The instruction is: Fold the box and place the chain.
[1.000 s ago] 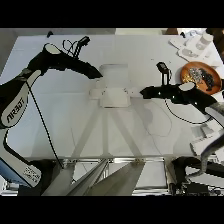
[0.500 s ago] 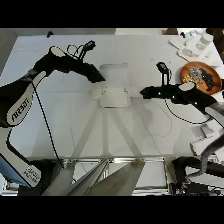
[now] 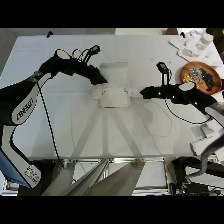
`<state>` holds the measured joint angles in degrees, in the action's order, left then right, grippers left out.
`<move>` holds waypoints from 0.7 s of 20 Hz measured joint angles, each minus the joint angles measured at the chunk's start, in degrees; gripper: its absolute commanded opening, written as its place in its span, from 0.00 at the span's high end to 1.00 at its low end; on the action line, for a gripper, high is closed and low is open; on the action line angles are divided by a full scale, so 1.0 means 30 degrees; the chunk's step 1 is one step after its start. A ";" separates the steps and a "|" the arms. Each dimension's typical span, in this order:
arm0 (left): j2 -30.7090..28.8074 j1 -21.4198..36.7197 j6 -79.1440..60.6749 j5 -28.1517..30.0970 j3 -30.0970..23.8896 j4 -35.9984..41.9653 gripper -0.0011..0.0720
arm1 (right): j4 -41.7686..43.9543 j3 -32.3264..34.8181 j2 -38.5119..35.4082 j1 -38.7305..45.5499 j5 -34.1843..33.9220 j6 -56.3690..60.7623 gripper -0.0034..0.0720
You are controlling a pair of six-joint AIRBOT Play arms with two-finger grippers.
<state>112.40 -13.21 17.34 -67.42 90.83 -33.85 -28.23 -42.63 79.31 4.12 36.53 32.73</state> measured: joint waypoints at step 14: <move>0.0102 -0.0022 -0.1377 -0.0211 0.0000 0.0255 0.97 | 0.0007 0.0000 0.0000 0.0000 -0.0015 0.0000 0.95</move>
<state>112.71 -13.28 13.21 -68.05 90.83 -33.08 -28.21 -42.63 79.31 4.12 36.49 32.73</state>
